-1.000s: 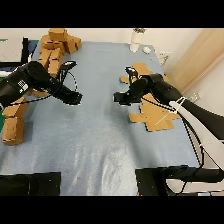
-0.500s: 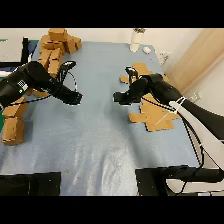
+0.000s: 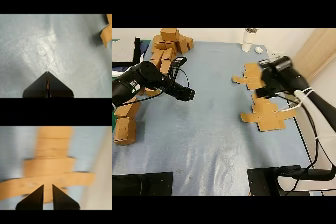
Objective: Fold the box.
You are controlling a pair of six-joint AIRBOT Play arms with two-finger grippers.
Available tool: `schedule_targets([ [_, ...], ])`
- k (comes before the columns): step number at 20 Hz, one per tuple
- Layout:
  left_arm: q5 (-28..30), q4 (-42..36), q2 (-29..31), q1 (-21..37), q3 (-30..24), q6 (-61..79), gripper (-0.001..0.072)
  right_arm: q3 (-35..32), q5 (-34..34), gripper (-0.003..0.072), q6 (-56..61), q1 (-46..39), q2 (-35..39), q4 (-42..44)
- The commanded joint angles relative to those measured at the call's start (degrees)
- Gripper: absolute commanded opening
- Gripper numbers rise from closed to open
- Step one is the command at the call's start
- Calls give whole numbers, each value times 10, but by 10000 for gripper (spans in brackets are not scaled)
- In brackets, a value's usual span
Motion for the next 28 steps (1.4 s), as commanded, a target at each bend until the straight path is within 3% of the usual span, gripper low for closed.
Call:
schedule_targets([
  [1, 12, 0, 0, 0, 0, 0, 13, 11, -24, 174, -35, -132, -1, -50],
  [4, 2, -5, 0, 0, 0, 0, 13, 11, 18, 175, -90, -245, -1, 2],
  [5, 0, -13, 0, 0, 0, 0, 12, 11, 32, 240, -90, -274, -3, 8],
  [6, -1, -21, 0, 0, 0, 0, 13, 11, 46, 557, -90, -310, -9, 22],
  [7, -1, -30, 0, 0, 0, 0, 13, 11, 52, 625, -95, -340, -18, 52],
  [13, -11, -92, 0, 0, 0, 0, 15, 14, 54, 624, -297, -463, -114, 297],
  [15, -19, -110, 0, 0, 0, 0, 15, 19, 54, 572, -343, -476, -143, 350],
  [19, -19, -154, 0, 0, 0, -1, 16, 30, 51, 561, -413, -480, -178, 440],
  [20, -19, -164, 0, 0, 0, -1, 67, 32, 41, 493, -420, -479, -186, 449],
  [21, -17, -174, 0, 0, 0, -2, 299, 32, 27, 452, -426, -479, -192, 456],
  [22, -15, -180, 0, 0, 0, -9, 396, 32, 15, 436, -426, -479, -194, 462],
  [23, -13, -185, 0, 0, 0, -12, 395, 34, 5, 407, -431, -479, -192, 470],
  [25, -14, -189, 0, 0, 0, -12, 395, 43, -19, 197, -435, -479, -183, 499],
  [28, -8, -189, 0, 0, 0, -11, 395, 43, -76, 4, -437, -476, -167, 560],
])
